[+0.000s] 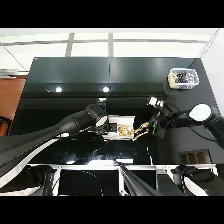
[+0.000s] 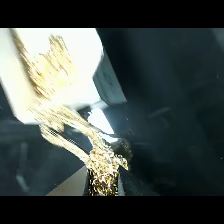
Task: Fold the box and place the chain.
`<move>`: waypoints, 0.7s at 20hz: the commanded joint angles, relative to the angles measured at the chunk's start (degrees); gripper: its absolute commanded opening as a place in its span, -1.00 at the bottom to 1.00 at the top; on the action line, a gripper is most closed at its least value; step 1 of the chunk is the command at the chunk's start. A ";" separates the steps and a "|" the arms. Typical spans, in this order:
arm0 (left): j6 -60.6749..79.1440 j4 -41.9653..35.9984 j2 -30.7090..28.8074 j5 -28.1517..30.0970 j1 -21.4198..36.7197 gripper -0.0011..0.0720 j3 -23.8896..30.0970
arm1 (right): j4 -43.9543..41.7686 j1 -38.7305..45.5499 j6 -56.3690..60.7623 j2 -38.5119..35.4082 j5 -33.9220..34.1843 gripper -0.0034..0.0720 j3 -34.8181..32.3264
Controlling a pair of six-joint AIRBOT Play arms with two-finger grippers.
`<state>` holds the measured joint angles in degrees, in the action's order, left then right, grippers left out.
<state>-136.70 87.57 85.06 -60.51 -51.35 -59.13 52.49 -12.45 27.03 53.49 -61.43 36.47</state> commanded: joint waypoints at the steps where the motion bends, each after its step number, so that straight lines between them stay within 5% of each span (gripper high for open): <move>1: 0.00 0.00 0.00 0.00 0.02 -0.89 -0.02 | -2.73 -0.04 9.33 -0.85 -10.95 -0.88 7.72; 6: 0.00 0.02 0.00 0.02 0.04 -0.89 -0.02 | -11.56 -0.04 17.35 -0.85 -17.86 -0.88 18.75; 14: 0.00 0.00 0.00 0.02 0.02 -0.89 -0.02 | -33.88 -0.02 18.86 -0.83 -16.63 -0.88 21.33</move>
<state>-136.70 87.57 85.06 -60.51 -51.35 -59.13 26.92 -12.45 45.06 52.71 -78.65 56.99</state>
